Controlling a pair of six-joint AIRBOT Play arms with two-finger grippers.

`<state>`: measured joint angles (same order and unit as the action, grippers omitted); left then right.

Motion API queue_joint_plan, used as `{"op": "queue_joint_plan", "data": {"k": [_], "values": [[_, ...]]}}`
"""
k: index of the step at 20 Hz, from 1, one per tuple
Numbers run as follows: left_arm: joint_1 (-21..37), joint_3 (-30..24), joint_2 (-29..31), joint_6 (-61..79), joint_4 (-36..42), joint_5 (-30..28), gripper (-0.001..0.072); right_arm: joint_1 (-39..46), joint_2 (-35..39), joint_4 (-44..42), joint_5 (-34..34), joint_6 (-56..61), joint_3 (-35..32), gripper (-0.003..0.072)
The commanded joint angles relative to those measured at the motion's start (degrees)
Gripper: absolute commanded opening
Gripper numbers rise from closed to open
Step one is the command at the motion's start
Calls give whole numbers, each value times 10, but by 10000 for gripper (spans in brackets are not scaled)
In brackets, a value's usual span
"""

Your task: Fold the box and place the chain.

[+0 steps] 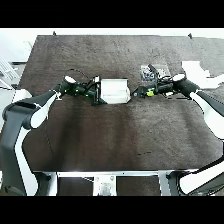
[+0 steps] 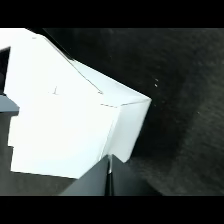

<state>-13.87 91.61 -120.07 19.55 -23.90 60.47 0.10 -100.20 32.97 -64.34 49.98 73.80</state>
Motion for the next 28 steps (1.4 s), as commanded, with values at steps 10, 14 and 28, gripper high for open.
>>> {"op": "queue_joint_plan", "data": {"k": [10,14,28], "values": [[0,0,0,0,0,0,360,-19,1,-40,-4,-27,1,428],[0,0,0,0,0,1,359,-32,1,-30,15,-26,10,436],[0,0,0,0,1,1,360,-75,1,122,56,66,54,435]]}}
